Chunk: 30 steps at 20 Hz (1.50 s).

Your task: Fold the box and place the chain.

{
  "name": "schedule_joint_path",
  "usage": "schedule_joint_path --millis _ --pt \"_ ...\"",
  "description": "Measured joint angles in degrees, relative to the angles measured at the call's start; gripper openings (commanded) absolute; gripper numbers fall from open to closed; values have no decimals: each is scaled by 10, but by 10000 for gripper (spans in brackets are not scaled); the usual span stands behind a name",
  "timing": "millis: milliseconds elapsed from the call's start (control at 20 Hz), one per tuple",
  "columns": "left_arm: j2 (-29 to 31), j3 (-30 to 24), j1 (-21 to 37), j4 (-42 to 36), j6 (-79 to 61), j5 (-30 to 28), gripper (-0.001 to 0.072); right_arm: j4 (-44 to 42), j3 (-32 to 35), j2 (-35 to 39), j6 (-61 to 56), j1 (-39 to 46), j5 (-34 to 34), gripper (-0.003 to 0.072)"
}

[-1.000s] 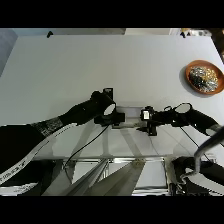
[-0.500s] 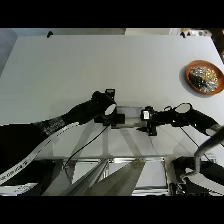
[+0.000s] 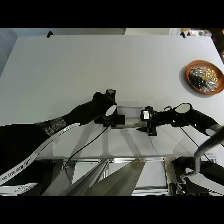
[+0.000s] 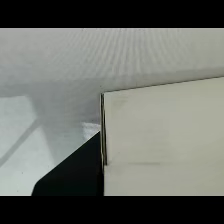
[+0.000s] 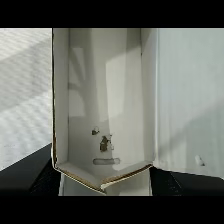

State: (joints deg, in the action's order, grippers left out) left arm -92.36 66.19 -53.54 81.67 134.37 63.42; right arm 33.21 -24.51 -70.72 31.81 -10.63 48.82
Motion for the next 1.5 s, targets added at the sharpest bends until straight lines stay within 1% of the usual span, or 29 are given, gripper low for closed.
schedule_joint_path --millis 100,150,200,250,450,500,550,650,900,1000,1050,1100,1200,1250,1500 --pt "0 0 -2 -1 0 2 93 0 0 0 0 0 0 399" --pt "0 0 -2 -1 0 2 132 0 0 0 0 0 1 399" --pt "-1 0 -3 -3 -2 5 241 0 0 0 0 0 0 399" --pt "-1 0 -3 -6 -2 10 291 0 0 0 0 0 0 399" --pt "-1 0 -3 -9 -1 8 250 0 0 0 0 0 0 399" --pt "-1 0 -3 -9 -1 8 153 0 0 0 0 0 0 399" --pt "-1 0 -3 -9 -1 9 81 0 0 0 0 0 0 399" --pt "-1 0 -3 -11 5 10 8 -1 1 0 -2 0 1 399" --pt "-1 0 -3 -11 2 12 3 -1 1 0 -1 0 1 399" --pt "-1 0 -3 -11 3 12 23 -1 1 0 -1 0 1 399" --pt "0 0 -3 -11 3 13 71 -1 1 0 -1 0 0 399" --pt "0 0 -3 -10 1 14 150 0 1 0 1 0 0 399" --pt "3 0 -3 -10 -1 18 385 0 0 0 2 0 0 399" --pt "6 0 -3 -7 -9 14 420 0 0 0 1 0 0 399" --pt "35 0 7 -11 -87 10 420 0 0 0 0 0 0 399"
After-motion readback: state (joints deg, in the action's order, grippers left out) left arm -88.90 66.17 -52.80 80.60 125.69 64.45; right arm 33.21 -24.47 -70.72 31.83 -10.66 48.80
